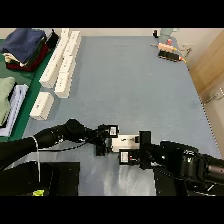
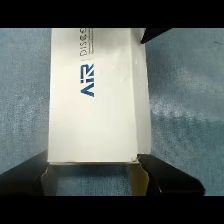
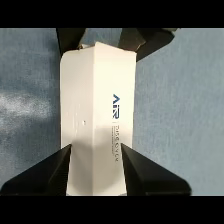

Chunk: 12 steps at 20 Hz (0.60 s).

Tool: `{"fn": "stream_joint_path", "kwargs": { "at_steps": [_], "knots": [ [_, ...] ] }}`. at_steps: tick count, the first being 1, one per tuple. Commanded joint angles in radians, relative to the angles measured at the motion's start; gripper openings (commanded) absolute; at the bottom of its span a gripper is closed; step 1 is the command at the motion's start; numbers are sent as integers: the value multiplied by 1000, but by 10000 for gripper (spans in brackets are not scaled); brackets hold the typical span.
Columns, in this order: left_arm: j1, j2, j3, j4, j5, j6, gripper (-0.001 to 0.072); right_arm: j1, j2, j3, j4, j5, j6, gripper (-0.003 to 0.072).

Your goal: Fold the box.

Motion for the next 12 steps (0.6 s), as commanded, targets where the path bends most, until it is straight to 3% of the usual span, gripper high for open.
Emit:
{"fn": "stream_joint_path", "kwargs": {
  "at_steps": [1,12],
  "knots": [
    [0,0,0,2,2,1,519,0,10,1,-25,-9,0,472],
    [0,0,0,1,2,1,519,0,10,31,-85,5,-1,470]
  ]
}}
